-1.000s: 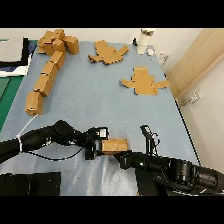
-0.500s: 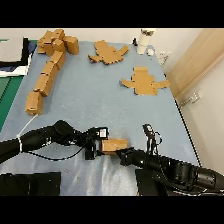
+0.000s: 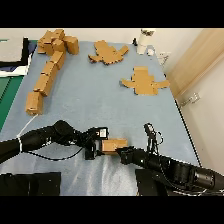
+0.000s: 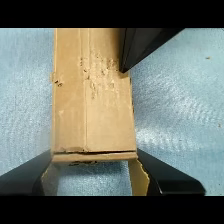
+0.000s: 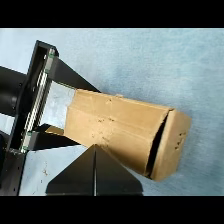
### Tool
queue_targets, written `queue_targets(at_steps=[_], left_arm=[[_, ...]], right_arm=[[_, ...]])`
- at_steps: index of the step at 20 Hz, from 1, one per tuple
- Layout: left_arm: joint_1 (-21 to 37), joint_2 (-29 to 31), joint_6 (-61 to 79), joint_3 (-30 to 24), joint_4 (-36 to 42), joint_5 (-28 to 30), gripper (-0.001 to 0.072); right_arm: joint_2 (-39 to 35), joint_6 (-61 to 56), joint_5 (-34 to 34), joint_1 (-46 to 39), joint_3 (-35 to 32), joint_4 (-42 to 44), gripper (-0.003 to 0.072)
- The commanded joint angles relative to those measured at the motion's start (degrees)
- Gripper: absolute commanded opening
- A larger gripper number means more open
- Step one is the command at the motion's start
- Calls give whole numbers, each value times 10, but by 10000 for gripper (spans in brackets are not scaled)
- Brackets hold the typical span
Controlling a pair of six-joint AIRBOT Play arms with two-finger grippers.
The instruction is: Fold the box.
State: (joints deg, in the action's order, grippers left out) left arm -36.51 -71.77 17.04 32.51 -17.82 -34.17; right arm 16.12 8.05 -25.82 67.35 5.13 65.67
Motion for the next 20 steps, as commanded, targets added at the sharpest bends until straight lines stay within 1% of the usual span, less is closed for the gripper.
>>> queue_targets(at_steps=[1,20], left_arm=[[1,0,0,0,0,0,523],[1,0,0,0,0,0,523]], right_arm=[[0,-2,-1,0,-1,-3,4],[0,-8,6,0,-14,3,4]])
